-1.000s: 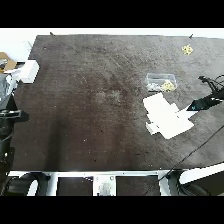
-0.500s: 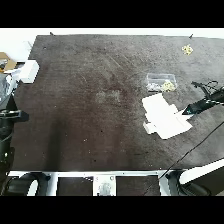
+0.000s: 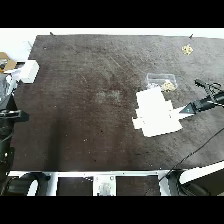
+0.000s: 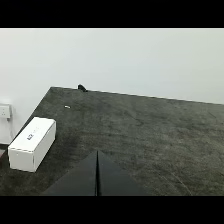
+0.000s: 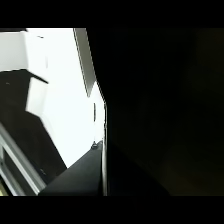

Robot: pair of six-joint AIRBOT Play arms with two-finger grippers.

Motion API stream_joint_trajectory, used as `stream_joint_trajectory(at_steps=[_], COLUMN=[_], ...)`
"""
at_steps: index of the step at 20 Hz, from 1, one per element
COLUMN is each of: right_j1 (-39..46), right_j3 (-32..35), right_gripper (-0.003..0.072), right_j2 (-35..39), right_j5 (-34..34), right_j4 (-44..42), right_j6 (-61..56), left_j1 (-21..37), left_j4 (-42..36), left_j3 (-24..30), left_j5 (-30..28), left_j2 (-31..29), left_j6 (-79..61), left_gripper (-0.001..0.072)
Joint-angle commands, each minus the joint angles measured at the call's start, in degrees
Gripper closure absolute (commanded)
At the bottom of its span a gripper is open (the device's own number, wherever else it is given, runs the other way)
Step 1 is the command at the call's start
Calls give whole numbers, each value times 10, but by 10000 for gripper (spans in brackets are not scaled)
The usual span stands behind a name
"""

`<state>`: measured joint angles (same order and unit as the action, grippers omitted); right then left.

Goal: Fold the box and place the chain.

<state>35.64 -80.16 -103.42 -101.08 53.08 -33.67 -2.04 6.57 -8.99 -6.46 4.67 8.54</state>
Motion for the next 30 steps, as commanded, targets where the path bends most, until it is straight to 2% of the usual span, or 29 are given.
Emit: stream_joint_trajectory(at_steps=[1,6,9,13,16,19,21,23,26,30], right_j1=[-25,-127,-225,-355,-418,-426,-426,-426,-426,-426], right_j3=[82,233,294,303,297,297,297,297,295,272], right_gripper=[686,686,686,686,686,686,687,687,686,686], right_j2=[38,95,125,126,126,127,127,127,127,126], right_j5=[29,121,226,398,515,551,563,574,581,578], right_j4=[-95,-245,-307,-412,-427,-424,-413,-398,-394,-391], right_j6=[-4,46,46,46,46,46,46,46,74,83], left_j1=[0,0,0,0,0,0,0,0,0,0], left_j4=[0,0,0,0,0,0,1,12,12,12], left_j3=[0,0,0,-2,-2,-2,-2,-2,-21,-101], left_j5=[0,0,0,-3,1,0,32,73,174,268], left_j2=[-1,-1,-1,-1,-1,-1,-1,0,30,176], left_j6=[0,0,0,0,0,0,1,-6,-9,-16], left_gripper=[697,697,697,697,697,697,694,197,191,191])
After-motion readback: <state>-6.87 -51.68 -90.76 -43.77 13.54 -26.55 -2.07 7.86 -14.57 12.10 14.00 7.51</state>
